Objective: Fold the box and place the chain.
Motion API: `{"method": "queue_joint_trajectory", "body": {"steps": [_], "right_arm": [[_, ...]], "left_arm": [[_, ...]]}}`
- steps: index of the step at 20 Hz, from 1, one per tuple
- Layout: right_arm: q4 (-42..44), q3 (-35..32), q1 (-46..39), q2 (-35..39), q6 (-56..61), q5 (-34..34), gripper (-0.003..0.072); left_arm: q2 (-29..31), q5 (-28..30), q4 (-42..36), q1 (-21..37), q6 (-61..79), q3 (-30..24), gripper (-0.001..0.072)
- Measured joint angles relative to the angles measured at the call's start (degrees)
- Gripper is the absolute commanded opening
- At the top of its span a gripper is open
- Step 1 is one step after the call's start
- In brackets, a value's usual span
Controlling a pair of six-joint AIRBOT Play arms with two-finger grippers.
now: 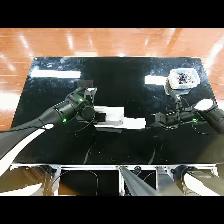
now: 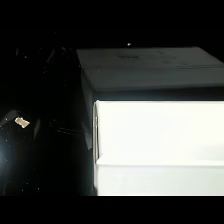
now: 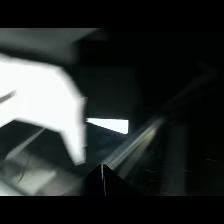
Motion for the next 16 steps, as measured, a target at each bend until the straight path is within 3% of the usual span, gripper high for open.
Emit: {"method": "queue_joint_trajectory", "body": {"steps": [8,16], "right_arm": [[-3.9,-0.2,3.1,-4.5,6.0,-5.1,0.0040],[3.6,-0.1,10.0,-8.1,5.0,-11.2,0.0042]], "left_arm": [[-1.3,0.3,-0.3,-0.1,0.0,0.0,0.0022],[-1.7,0.9,-0.4,-0.1,-0.1,0.1,0.0022]]}}
